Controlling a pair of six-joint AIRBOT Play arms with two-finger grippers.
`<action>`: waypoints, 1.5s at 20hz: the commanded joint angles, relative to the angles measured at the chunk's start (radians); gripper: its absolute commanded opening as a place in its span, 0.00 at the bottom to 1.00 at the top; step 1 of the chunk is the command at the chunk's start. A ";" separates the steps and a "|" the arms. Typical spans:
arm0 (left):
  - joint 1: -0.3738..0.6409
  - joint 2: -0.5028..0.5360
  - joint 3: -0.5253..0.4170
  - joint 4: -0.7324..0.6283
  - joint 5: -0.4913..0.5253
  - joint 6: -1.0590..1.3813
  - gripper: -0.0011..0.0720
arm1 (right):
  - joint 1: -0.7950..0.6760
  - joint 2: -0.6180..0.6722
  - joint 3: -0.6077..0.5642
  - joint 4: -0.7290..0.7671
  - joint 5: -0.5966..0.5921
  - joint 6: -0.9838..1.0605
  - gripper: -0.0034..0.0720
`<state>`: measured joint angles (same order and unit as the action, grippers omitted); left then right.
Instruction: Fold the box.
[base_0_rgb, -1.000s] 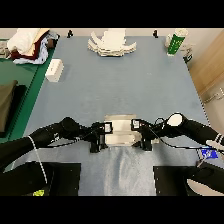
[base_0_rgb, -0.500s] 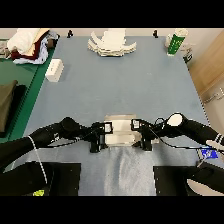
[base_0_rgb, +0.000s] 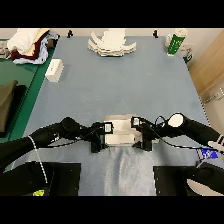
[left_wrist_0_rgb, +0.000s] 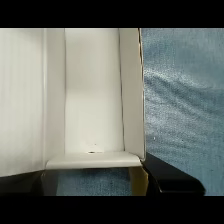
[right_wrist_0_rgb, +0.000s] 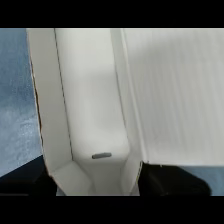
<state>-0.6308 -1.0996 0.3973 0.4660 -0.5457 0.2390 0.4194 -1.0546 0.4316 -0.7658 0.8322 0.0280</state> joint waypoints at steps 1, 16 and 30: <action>0.001 0.000 0.000 0.002 -0.006 0.000 0.67 | 0.000 0.095 0.002 -0.142 0.058 0.261 0.94; 0.001 0.000 0.001 0.002 -0.012 0.009 0.67 | 0.000 0.226 0.120 0.257 0.076 1.283 0.04; 0.001 0.000 0.001 0.002 -0.011 0.012 0.67 | 0.013 -0.303 0.340 0.072 -0.013 1.165 0.04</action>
<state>-0.6308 -1.1011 0.3973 0.4667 -0.5571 0.2489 0.4244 -1.3178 0.7639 -0.6857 0.8299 1.2194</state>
